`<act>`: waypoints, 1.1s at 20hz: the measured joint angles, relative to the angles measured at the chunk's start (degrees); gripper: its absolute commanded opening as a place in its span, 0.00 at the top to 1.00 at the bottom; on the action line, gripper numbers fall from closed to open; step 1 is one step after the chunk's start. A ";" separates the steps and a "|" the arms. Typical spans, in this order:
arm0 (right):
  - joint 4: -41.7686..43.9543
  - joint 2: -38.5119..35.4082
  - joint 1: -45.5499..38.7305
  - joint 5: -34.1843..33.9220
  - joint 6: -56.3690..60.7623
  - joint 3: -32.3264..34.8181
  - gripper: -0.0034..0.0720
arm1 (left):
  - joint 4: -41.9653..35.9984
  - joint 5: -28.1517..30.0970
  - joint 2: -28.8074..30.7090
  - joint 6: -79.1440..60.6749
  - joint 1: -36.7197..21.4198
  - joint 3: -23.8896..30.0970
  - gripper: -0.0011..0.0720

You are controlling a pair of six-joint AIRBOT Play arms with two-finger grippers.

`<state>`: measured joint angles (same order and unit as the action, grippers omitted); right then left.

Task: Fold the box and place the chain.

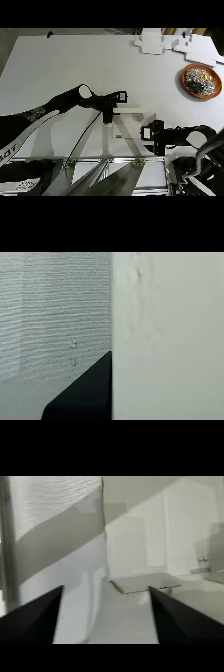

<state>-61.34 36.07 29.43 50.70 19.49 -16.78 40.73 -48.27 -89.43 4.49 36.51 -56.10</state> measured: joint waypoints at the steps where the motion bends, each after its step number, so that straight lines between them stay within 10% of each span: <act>1: -1.09 0.00 2.08 -3.78 -0.35 1.27 0.09 | 0.00 0.00 0.00 0.00 0.00 -0.02 0.97; 12: -10.67 2.32 12.33 -25.81 1.55 8.83 0.10 | 0.02 0.00 0.00 0.00 0.00 -0.02 0.97; 22: -9.07 4.04 5.53 -23.19 3.04 2.71 0.11 | 0.00 0.00 0.00 0.02 0.00 0.00 0.97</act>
<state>-70.41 40.12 34.96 27.51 22.52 -14.06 40.73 -48.27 -89.43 4.51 36.51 -56.10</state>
